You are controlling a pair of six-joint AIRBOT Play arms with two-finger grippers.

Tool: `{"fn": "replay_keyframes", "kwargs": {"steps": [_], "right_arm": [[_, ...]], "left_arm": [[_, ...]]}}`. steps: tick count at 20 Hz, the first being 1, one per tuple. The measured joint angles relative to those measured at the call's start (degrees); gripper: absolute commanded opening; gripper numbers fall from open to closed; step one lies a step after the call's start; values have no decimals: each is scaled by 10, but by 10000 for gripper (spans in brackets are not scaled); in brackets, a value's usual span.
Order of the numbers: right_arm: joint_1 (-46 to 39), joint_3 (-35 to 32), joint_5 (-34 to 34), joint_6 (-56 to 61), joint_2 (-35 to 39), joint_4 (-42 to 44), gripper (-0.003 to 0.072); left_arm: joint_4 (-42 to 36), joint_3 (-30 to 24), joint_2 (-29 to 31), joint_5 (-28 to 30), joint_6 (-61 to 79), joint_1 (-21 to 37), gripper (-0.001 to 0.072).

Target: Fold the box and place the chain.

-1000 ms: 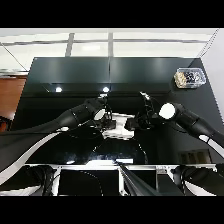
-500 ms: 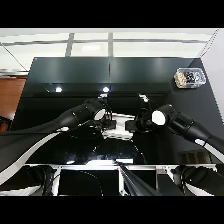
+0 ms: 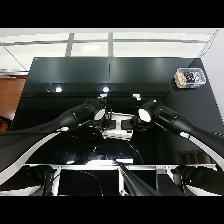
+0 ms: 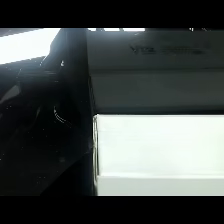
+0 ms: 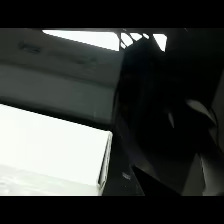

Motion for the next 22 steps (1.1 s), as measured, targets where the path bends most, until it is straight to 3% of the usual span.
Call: {"fn": "replay_keyframes", "kwargs": {"steps": [10,22], "right_arm": [[4,14,40,82,-35,14,364],[4,29,56,95,-46,14,364]], "left_arm": [[0,0,0,1,0,0,32],[0,0,0,1,0,0,32]]}}
